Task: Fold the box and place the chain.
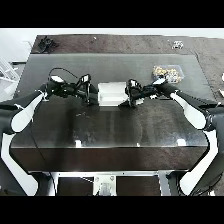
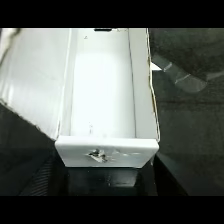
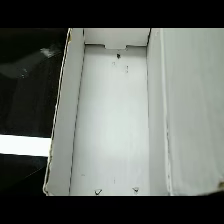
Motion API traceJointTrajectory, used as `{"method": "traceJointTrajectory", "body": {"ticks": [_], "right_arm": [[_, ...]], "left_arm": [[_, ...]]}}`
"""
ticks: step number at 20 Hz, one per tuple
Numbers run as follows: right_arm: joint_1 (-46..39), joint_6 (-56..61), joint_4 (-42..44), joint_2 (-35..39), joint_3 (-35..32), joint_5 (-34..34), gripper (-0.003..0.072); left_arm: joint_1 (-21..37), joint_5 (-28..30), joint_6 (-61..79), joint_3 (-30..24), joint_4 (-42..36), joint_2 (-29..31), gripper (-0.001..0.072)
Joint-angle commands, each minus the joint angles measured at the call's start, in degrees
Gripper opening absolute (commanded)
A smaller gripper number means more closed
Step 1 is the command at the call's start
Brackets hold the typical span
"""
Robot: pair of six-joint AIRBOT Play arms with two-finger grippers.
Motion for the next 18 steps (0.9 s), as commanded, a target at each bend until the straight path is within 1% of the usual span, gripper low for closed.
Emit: {"method": "traceJointTrajectory", "body": {"ticks": [1,5,7,13,18], "right_arm": [[0.0,0.0,0.0,0.0,0.0,0.0,0.0576],[0.0,0.0,0.0,0.0,0.0,0.0,0.0576],[0.0,0.0,0.0,0.0,0.0,0.0,0.0576],[0.0,0.0,0.0,0.0,0.0,0.0,0.0576],[0.0,0.0,0.0,0.0,0.0,0.0,0.0576]], "left_arm": [[0.0,0.4,0.4,0.0,-0.6,-0.1,0.072],[-0.5,0.6,0.5,0.0,-2.1,-2.0,0.072],[-0.6,1.5,2.9,0.0,-3.2,-2.5,0.072],[-0.9,2.4,4.4,0.0,-3.8,-2.8,0.072],[-3.2,5.4,6.4,0.0,-4.1,-2.8,0.072]]}}
